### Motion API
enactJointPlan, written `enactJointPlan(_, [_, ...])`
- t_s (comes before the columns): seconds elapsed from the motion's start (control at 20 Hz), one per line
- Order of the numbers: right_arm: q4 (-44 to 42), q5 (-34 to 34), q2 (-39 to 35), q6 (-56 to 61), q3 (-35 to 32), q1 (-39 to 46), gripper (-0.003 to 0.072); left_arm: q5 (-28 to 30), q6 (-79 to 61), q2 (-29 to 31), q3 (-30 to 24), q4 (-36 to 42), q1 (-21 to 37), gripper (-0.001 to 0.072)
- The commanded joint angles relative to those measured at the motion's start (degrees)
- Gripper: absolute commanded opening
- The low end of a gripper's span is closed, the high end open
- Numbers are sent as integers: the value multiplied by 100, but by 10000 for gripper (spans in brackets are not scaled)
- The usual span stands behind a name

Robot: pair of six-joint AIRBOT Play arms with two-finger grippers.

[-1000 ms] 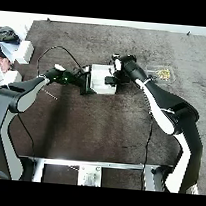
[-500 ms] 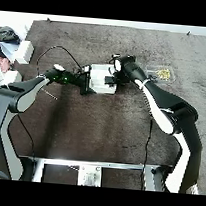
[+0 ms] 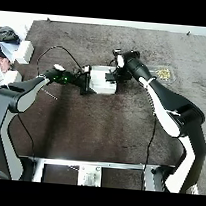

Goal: Fold the box and place the chain.

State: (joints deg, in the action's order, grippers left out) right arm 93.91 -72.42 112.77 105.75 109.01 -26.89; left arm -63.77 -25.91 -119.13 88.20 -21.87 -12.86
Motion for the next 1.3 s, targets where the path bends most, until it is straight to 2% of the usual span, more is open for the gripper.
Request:
enactJointPlan(0.0, [2,-31,-343,-483,7,83,407,9,4,2,0,2,-2,419])
enactJointPlan(0.2, [247,4,-903,-1064,7,511,406,11,4,2,0,2,-2,418])
enactJointPlan(0.4, [468,256,-1204,-1263,7,1340,405,9,4,2,0,2,-2,418])
enactJointPlan(0.5, [444,258,-1088,-1261,7,1873,403,11,4,2,0,2,-2,418])
enactJointPlan(0.55, [424,254,-990,-1261,7,2103,378,11,4,2,0,2,-2,418])
enactJointPlan(0.6, [378,308,-881,-1263,7,2319,265,11,4,2,0,2,-2,418])
enactJointPlan(0.9, [-584,518,-337,-1652,7,3075,262,11,4,2,0,2,-2,418])
enactJointPlan(1.25, [-743,566,131,-1755,7,3088,262,13,7,2,0,0,-2,418])
